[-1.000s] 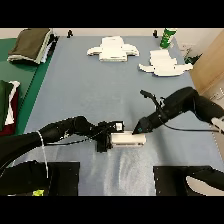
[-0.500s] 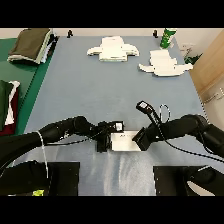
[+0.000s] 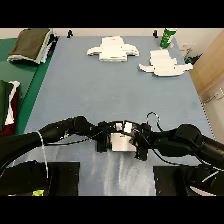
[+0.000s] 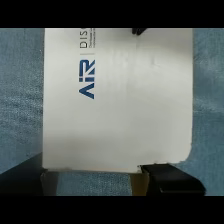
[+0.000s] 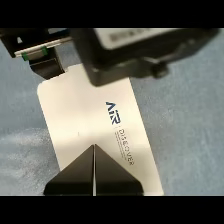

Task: Fold the box.

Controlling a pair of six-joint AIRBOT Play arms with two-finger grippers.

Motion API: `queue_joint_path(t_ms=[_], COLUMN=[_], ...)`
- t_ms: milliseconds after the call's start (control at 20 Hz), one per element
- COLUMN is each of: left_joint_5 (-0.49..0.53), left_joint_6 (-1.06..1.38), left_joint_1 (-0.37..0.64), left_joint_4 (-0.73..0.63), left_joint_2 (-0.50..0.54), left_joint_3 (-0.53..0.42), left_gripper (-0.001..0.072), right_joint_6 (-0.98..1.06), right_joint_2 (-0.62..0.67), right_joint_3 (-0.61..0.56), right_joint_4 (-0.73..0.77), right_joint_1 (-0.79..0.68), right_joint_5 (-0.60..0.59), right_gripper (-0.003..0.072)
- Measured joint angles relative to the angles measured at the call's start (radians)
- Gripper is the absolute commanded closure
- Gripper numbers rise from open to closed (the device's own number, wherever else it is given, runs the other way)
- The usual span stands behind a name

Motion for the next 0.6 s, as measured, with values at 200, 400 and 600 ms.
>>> queue_joint_path(t_ms=[200,400,600], left_joint_5=[0.000,0.000,0.000], left_joint_6=[0.000,0.000,0.000], left_joint_1=[0.000,0.000,0.000], left_joint_4=[0.000,0.000,0.000], left_joint_2=[0.000,0.000,0.000], left_joint_3=[0.000,0.000,0.000], left_gripper=[0.0117,0.0117,0.0117], right_joint_6=[-0.006,-0.023,-0.041], right_joint_2=[0.002,0.004,-0.014], right_joint_3=[0.008,0.015,0.016], right_joint_4=[-0.100,-0.158,-0.211], right_joint_1=[0.066,0.112,0.127], right_joint_5=[0.020,0.034,0.044], right_gripper=[0.0340,0.0089,0.0089])
